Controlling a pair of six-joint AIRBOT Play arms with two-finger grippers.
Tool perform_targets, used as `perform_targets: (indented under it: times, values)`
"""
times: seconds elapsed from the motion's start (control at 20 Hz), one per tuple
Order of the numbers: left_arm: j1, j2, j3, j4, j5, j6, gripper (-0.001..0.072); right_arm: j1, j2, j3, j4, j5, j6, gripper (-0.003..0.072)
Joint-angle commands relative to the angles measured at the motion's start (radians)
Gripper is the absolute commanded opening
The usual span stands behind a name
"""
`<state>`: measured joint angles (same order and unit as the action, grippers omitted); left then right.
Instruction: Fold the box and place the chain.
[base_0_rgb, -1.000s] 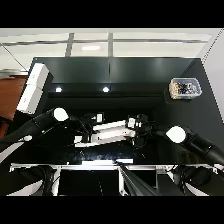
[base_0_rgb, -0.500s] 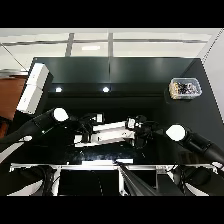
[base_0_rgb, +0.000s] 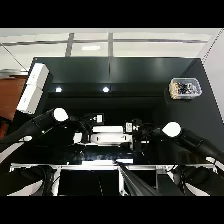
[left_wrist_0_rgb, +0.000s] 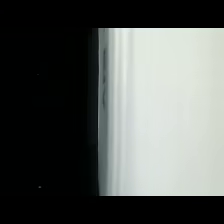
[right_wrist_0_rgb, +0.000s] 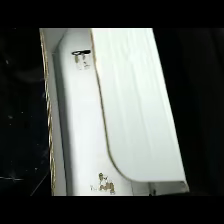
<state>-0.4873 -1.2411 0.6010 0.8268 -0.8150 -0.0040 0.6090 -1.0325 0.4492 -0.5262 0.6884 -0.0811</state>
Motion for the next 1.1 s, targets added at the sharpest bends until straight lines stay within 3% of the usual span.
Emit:
perform_targets:
  times: [0.0,1.05]
  values:
    - [0.0,0.001,0.001,-0.001,0.003,-0.003,0.003,0.0,-0.032,-0.001,0.014,0.018,-0.043,0.0696]
    - [0.0,0.001,0.001,-0.001,0.002,-0.003,0.0031,0.0,-0.119,-0.002,0.016,-0.018,-0.096,0.0696]
